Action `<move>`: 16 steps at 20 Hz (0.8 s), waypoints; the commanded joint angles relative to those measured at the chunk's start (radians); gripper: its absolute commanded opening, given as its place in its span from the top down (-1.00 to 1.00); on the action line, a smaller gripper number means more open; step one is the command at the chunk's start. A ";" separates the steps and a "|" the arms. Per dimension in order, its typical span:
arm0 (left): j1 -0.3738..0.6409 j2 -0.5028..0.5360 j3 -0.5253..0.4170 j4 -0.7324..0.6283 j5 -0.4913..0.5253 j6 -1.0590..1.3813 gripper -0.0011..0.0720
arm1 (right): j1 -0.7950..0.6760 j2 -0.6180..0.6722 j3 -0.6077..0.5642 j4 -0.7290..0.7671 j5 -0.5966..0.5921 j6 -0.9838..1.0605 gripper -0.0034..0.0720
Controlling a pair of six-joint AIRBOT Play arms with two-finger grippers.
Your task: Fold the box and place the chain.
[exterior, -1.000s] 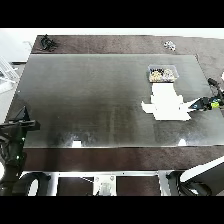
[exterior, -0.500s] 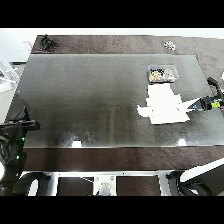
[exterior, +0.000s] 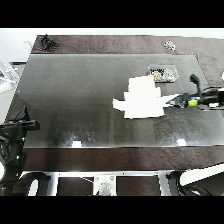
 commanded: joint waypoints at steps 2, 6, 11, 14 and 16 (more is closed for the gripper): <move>0.001 0.000 0.000 0.000 0.004 0.000 0.91 | 0.251 0.018 -0.061 0.194 -0.175 0.023 0.90; 0.001 0.000 0.000 0.000 0.000 0.000 0.91 | 0.485 0.009 -0.061 0.230 -0.444 0.037 0.90; 0.001 0.000 0.000 0.000 -0.002 0.001 0.91 | 0.565 -0.035 -0.060 0.232 -0.560 0.111 0.90; 0.001 0.000 0.000 0.000 -0.030 0.000 0.91 | 0.565 -0.043 -0.034 0.230 -0.563 0.130 0.90; 0.001 0.000 0.000 0.000 -0.059 0.001 0.90 | 0.565 -0.045 -0.008 0.229 -0.562 0.130 0.90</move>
